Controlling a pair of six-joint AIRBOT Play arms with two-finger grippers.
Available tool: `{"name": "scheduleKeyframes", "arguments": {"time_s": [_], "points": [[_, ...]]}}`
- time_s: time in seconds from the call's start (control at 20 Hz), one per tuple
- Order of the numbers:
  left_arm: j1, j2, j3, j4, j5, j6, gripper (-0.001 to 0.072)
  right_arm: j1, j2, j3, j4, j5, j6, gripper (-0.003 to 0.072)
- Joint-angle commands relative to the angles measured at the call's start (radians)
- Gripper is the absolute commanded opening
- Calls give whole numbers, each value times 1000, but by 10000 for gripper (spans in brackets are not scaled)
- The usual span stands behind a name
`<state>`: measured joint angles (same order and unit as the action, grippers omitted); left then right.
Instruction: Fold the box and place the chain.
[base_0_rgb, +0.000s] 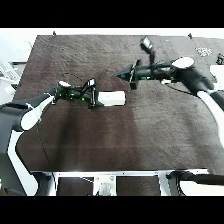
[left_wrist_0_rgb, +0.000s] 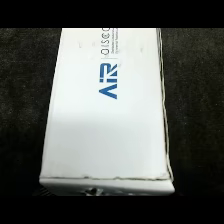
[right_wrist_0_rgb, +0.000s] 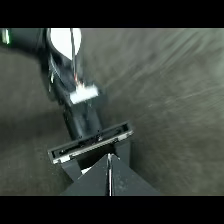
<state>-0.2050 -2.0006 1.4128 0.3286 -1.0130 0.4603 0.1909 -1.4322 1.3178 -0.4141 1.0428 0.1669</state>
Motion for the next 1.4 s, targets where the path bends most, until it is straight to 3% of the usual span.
{"name": "scheduleKeyframes", "arguments": {"time_s": [0.0, 0.1, 0.25, 0.5, 0.6, 0.65, 0.7, 0.85, 1.05, 1.35], "points": [[1, 0, 0, 0, -1, 1, 468, -9, 245, -82, -190, -138, 231, 3], [1, 0, 0, 0, 0, 1, 468, -40, 390, -195, -297, -174, 348, 3], [1, 0, 0, -6, 2, 1, 467, -98, 597, -432, -344, -277, 402, 3], [1, 0, 0, -27, -16, 1, 467, -119, 1001, -940, -391, -672, 402, 4], [1, 0, 1, -27, -17, 0, 465, -119, 1126, -1094, -388, -761, 412, 5], [1, 2, 2, -27, -14, 0, 366, -120, 1170, -1146, -388, -768, 419, 5], [3, 9, 1, -21, -18, 1, 17, -122, 1204, -1186, -387, -768, 434, 5], [3, 68, 3, -15, 29, -58, 17, -124, 1225, -1217, -388, -770, 459, 5], [29, 240, -2, 84, 144, -211, 14, -126, 1225, -1217, -388, -791, 459, 6], [267, 443, -2, 222, 279, -587, 14, -126, 1225, -1217, -388, -791, 462, 6]]}}
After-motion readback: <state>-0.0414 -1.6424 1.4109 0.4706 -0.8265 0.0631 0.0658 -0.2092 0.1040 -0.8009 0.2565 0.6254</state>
